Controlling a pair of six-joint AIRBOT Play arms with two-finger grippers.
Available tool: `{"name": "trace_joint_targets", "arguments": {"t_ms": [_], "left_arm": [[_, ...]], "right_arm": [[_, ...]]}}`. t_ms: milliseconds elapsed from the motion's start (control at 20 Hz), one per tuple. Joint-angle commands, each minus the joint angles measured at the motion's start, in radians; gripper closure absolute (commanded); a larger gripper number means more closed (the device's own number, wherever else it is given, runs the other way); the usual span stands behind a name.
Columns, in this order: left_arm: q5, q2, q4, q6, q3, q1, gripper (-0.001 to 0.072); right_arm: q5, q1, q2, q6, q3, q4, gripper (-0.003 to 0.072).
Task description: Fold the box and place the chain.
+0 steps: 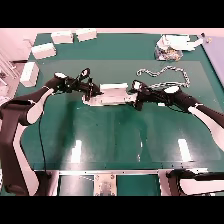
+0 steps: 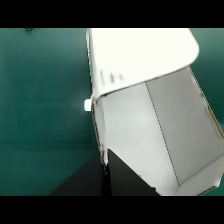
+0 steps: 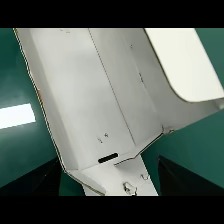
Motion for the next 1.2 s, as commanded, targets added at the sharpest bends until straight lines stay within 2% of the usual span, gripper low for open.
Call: {"name": "trace_joint_targets", "arguments": {"t_ms": [0,600,1150], "left_arm": [[-0.001,0.000,0.002,0.000,0.000,0.000,0.0689],[-0.008,0.000,0.002,0.001,0.000,0.000,0.0689],[-0.008,0.000,0.002,0.001,0.000,0.000,0.0689]], "right_arm": [[0.029,-0.008,-0.050,-0.048,0.045,0.037,0.0002],[0.259,-0.037,-0.198,-0.057,0.220,0.036,0.0002],[0.279,-0.040,-0.241,-0.053,0.236,-0.057,0.0003]]}}
